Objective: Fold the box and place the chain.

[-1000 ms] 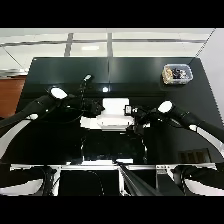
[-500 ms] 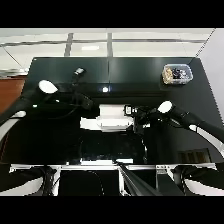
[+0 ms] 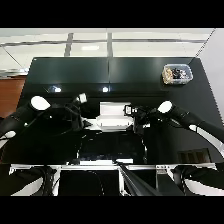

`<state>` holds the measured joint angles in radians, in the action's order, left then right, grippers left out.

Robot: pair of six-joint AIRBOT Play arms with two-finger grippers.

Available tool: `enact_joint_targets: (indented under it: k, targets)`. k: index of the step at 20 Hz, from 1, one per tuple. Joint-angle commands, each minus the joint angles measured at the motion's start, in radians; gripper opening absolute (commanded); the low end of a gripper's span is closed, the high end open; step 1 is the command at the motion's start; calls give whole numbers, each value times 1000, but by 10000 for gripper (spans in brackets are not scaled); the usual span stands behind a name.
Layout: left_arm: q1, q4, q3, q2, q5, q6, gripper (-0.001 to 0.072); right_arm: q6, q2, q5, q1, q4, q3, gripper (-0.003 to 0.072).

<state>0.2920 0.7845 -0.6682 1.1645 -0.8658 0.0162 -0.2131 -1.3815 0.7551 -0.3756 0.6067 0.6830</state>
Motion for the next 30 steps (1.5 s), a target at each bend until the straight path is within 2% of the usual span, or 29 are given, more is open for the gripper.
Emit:
enact_joint_targets:
  k: [1, 6, 7, 9, 10, 14, 18, 22, 23, 24, 25, 26, 27, 28, 29, 30]
  targets:
    - [80, 3, 20, 38, 160, -208, 708, 0, 0, 0, 0, 0, 0, 158]
    - [123, -12, -11, 111, 123, -221, 681, 0, 0, 0, 0, 0, 0, 157]
    - [122, -17, -11, 111, 113, -214, 617, 0, 0, 0, 0, 0, 0, 158]
    - [123, -34, -11, 112, 58, -215, 389, 0, 0, 0, -1, 0, 0, 157]
    - [123, -54, -11, 112, 49, -222, 334, 0, 0, 0, -1, 0, 0, 157]
    - [123, -126, -11, 117, 53, -222, 331, 0, 0, 0, -1, 0, 0, 158]
    - [143, -269, -11, 159, 81, -225, 331, 0, 0, 0, -1, 0, 0, 157]
    - [171, -281, -11, 166, 123, -225, 318, 0, 0, 0, 0, 0, 0, 158]
    - [169, -280, -11, 166, 123, -225, 198, 0, 0, 0, 0, 0, 0, 158]
    - [169, -280, -11, 166, 123, -225, 141, 0, 0, 0, 0, 0, 0, 157]
    - [170, -280, -11, 166, 122, -225, 151, 0, 0, 0, -1, 0, 0, 157]
    - [171, -280, -11, 166, 124, -225, 259, 0, 0, 0, 0, 0, 0, 158]
    - [171, -280, -11, 166, 124, -225, 296, 0, 0, 0, -1, 0, 0, 158]
    - [170, -277, -11, 166, 124, -225, 295, 0, 0, 0, -1, 0, 0, 158]
    - [170, -271, -11, 166, 125, -214, 242, 0, 0, 0, 0, 0, 0, 158]
    - [171, -269, -11, 166, 125, -208, 67, 0, 0, 0, 0, 0, 0, 158]
